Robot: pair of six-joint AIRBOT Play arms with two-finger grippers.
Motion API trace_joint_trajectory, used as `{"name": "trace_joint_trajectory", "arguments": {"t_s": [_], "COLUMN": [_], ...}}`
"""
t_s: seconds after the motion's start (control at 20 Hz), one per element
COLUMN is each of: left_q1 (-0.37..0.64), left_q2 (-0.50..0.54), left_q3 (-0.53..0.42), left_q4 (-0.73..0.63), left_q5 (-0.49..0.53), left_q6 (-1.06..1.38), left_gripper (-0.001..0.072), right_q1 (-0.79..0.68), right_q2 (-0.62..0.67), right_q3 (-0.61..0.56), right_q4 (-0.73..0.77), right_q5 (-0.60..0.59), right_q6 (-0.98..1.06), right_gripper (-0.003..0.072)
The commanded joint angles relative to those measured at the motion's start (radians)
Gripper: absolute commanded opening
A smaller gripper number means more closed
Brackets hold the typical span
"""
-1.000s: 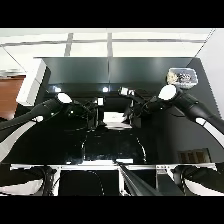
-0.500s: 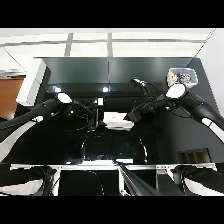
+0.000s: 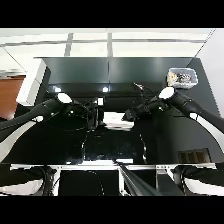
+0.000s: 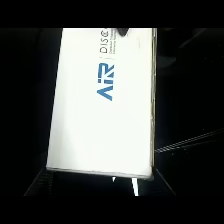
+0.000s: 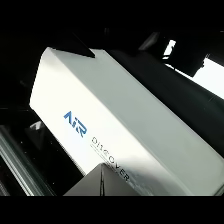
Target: Fold the box and place the chain.
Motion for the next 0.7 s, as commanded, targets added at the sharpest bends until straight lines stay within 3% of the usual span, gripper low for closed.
{"name": "trace_joint_trajectory", "arguments": {"t_s": [0.0,0.2,0.25,0.3,0.45,0.55,0.65], "left_q1": [0.001,0.011,0.018,0.031,0.086,0.109,0.076], "left_q2": [0.000,0.001,0.003,0.010,0.061,0.116,0.113], "left_q3": [0.006,0.036,0.047,0.058,0.072,0.092,0.188], "left_q4": [-0.020,-0.015,-0.011,-0.010,0.061,0.035,-0.008], "left_q5": [-0.002,-0.002,-0.006,-0.005,-0.010,-0.006,-0.065], "left_q6": [-0.009,-0.013,-0.027,-0.059,-0.132,-0.145,-0.233], "left_gripper": [0.0497,0.0507,0.0562,0.0712,0.0714,0.0714,0.0707], "right_q1": [-0.016,-0.131,-0.178,-0.231,-0.383,-0.462,-0.496], "right_q2": [0.002,0.078,0.113,0.155,0.267,0.304,0.305], "right_q3": [0.023,0.123,0.140,0.143,0.143,0.142,0.140], "right_q4": [-0.019,-0.058,-0.071,-0.087,-0.191,-0.206,-0.210], "right_q5": [0.091,0.377,0.427,0.452,0.459,0.453,0.418], "right_q6": [-0.003,-0.001,0.000,0.005,0.030,0.041,0.041], "right_gripper": [0.0013,0.0013,0.0013,0.0013,0.0013,0.0013,0.0013]}}
